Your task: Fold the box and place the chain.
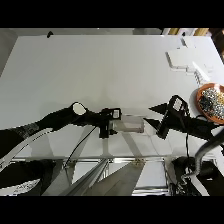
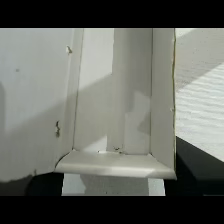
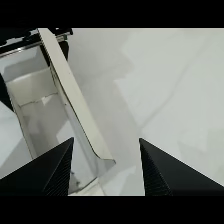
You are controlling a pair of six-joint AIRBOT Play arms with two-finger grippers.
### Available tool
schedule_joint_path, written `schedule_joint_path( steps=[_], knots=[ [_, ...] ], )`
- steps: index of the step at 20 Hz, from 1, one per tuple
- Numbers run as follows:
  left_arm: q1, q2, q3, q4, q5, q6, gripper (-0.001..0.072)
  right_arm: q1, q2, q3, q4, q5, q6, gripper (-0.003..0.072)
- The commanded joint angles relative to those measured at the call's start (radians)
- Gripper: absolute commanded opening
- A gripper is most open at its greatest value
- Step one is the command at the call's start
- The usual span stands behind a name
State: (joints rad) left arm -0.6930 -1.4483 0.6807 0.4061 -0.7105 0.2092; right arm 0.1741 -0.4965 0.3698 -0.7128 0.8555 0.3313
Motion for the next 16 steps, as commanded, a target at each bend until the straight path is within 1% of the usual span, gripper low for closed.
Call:
schedule_joint_path(
  steps=[1,3,6,7,9,10,11,12,14,16],
  knots=[
    [0.000,-0.001,0.000,-0.006,0.000,0.001,0.0386,0.000,0.000,0.000,0.000,0.002,0.000,0.0459],
    [0.000,-0.001,0.000,-0.003,0.004,0.000,0.0393,0.000,-0.001,0.000,-0.004,0.015,0.000,0.0457],
    [0.001,-0.001,0.000,-0.002,0.003,0.000,0.0393,0.000,-0.014,0.000,-0.009,0.107,0.001,0.0455],
    [0.001,-0.001,0.000,-0.002,0.003,0.000,0.0393,0.000,-0.029,0.000,-0.009,0.140,0.001,0.0436],
    [0.000,-0.001,0.000,-0.002,0.003,0.000,0.0393,0.000,-0.066,-0.001,0.003,0.163,-0.013,0.0197],
    [0.000,-0.001,0.000,-0.002,0.003,0.000,0.0393,0.000,-0.093,-0.001,0.036,0.162,-0.054,0.0073],
    [0.000,-0.001,0.000,-0.002,0.003,0.000,0.0393,0.000,-0.129,-0.001,0.097,0.152,-0.101,0.0019],
    [0.000,-0.001,0.000,-0.002,0.003,0.000,0.0393,0.000,-0.170,-0.001,0.163,0.123,-0.130,0.0019],
    [0.000,-0.001,0.000,-0.002,0.003,0.000,0.0393,0.000,-0.273,0.000,0.274,0.008,-0.167,0.0018],
    [0.000,-0.001,0.000,-0.002,0.003,0.000,0.0393,0.000,-0.360,0.001,0.332,-0.068,-0.201,0.0019]
  ],
)
